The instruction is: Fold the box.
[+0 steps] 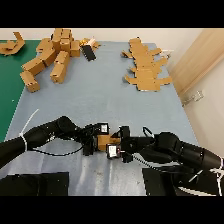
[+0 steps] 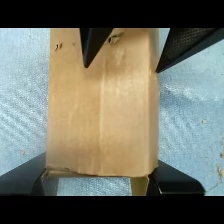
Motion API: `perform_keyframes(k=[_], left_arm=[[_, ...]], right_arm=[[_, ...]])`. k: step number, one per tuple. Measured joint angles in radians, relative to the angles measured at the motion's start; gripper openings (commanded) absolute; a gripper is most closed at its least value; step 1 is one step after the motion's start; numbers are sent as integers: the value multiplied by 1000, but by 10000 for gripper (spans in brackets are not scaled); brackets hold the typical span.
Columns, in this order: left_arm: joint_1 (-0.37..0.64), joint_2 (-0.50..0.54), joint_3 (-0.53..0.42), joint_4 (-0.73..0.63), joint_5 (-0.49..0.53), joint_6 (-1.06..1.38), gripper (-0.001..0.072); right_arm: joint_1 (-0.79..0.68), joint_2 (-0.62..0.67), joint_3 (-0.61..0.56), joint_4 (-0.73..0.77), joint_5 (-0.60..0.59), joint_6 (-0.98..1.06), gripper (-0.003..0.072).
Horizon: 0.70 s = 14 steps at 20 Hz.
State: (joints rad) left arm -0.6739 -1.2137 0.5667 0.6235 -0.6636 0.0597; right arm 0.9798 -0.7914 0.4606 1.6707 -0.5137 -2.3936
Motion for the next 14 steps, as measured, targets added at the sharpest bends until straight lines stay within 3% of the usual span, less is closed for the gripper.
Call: perform_keyframes(k=[6,10,14], left_arm=[[0,0,0,0,0,0,352],[0,0,0,-1,0,-1,352],[0,0,0,-1,3,-2,352]], right_arm=[[150,0,-12,-443,3,444,476],[187,0,-18,-565,-2,570,366],[197,-3,-23,-604,-10,611,344]])
